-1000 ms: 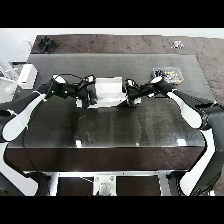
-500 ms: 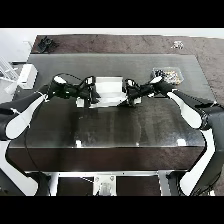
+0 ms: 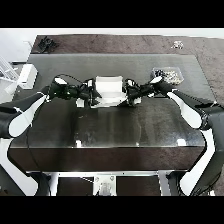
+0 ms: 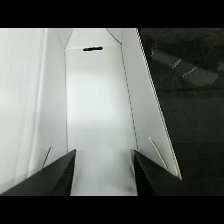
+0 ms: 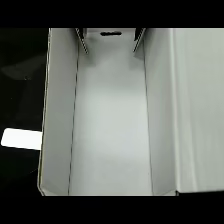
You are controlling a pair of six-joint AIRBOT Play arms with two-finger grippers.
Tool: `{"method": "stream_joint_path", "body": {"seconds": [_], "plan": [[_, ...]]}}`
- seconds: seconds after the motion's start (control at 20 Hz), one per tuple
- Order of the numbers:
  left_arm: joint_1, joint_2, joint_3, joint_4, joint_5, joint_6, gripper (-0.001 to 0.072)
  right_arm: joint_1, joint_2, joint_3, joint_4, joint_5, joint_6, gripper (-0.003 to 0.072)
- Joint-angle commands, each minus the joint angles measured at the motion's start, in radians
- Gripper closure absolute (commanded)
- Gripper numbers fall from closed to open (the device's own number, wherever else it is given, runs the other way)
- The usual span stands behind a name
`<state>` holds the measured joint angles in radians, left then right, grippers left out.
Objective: Fold the box and place the chain.
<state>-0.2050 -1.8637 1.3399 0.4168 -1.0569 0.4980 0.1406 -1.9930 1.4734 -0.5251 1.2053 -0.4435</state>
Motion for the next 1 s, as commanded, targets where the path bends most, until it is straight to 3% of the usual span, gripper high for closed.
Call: {"method": "stream_joint_path", "body": {"seconds": [0.0,0.05,0.1,0.15,0.6,0.65,0.7,0.85,0.95], "plan": [[0.000,-0.001,0.001,-0.009,-0.002,0.007,0.0149,0.001,-0.001,0.000,0.000,0.000,-0.002,0.0126],[0.000,-0.001,0.001,-0.009,-0.001,0.007,0.0147,0.001,-0.001,0.000,0.000,0.000,-0.002,0.0126],[0.000,-0.001,0.001,-0.009,0.000,0.007,0.0035,0.001,-0.001,0.000,0.000,0.000,-0.002,0.0126],[0.000,-0.001,0.000,-0.011,0.014,0.005,-0.0009,0.001,-0.001,0.000,0.000,0.000,-0.002,0.0126],[0.001,-0.001,0.000,-0.012,0.080,0.001,0.0014,0.001,-0.001,0.000,0.000,0.000,-0.002,0.0126],[0.001,-0.001,0.000,-0.011,0.080,0.001,0.0251,0.001,-0.001,0.000,0.000,0.000,-0.002,0.0126],[0.001,-0.001,0.000,-0.010,0.079,0.004,0.0576,0.001,-0.001,0.000,0.000,0.000,-0.002,0.0126],[0.001,0.000,0.000,-0.010,0.070,0.008,0.0688,0.001,-0.001,0.000,0.000,0.000,-0.002,0.0126],[0.003,0.000,0.001,-0.008,0.051,0.007,0.0687,0.001,-0.001,0.000,0.000,0.000,-0.002,0.0126]]}}
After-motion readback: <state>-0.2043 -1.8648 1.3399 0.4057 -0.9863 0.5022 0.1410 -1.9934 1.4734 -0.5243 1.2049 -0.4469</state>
